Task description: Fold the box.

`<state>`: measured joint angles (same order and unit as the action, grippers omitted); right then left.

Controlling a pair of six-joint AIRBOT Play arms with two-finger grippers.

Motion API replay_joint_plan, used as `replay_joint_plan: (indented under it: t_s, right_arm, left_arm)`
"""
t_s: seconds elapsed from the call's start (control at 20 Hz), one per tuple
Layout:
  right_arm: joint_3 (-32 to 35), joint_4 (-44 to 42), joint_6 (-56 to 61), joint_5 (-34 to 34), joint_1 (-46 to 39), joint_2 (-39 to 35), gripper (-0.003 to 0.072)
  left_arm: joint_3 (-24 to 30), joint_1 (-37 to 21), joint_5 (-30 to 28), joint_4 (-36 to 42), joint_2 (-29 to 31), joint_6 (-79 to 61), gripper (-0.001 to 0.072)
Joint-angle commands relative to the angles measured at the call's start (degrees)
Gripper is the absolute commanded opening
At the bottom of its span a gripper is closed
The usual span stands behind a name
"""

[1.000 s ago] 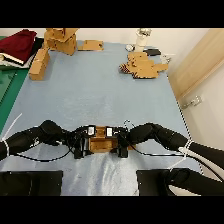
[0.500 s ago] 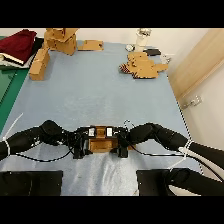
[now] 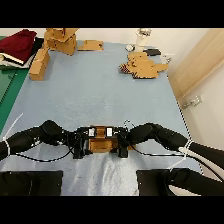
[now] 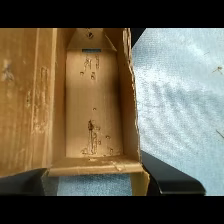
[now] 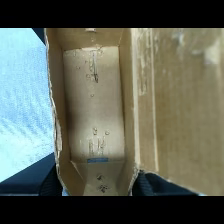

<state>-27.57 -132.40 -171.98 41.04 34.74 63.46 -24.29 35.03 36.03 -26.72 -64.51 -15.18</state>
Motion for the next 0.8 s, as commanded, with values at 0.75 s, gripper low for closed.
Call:
replay_joint_plan:
  t_s: [0.75]
  right_arm:
    - [-0.09,4.44,3.10,5.49,-0.04,-3.02,0.0718]
  left_arm:
    - [-0.07,-0.02,-0.02,-0.07,-0.02,-0.02,0.0332]
